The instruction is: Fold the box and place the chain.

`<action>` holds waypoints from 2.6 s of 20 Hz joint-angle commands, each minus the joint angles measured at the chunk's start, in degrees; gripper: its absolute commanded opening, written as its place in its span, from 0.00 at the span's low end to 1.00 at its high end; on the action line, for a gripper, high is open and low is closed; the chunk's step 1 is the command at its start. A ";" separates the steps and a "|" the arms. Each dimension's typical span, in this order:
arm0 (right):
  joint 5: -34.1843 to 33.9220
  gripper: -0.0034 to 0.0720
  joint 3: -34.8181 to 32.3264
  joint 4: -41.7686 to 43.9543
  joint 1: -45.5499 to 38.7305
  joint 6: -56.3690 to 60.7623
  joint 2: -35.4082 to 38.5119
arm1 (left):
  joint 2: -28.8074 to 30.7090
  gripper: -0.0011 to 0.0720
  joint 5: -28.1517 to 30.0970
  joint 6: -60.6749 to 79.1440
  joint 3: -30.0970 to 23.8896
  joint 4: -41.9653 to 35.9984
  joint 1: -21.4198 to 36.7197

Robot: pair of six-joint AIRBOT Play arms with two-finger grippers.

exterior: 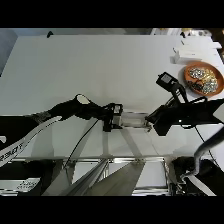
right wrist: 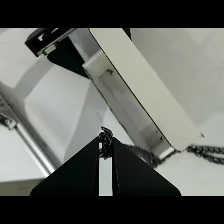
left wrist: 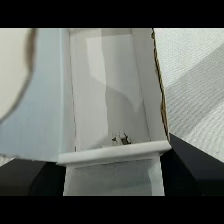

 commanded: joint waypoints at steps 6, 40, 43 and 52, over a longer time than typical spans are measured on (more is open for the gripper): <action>-14.21 0.07 -7.10 9.11 0.20 -9.99 -6.23 | 0.02 0.27 -0.17 0.00 0.02 0.00 0.04; -3.50 0.28 8.48 -21.29 -14.80 8.94 -10.86 | 0.02 0.27 -0.15 0.00 0.02 0.00 0.04; -6.32 0.28 8.48 -21.79 -19.58 11.06 -12.00 | 0.02 0.27 -0.17 -0.02 0.02 0.00 0.04; -6.58 0.39 8.48 -17.31 -20.87 12.31 -30.27 | 0.02 0.27 -0.17 -0.02 0.02 0.00 0.04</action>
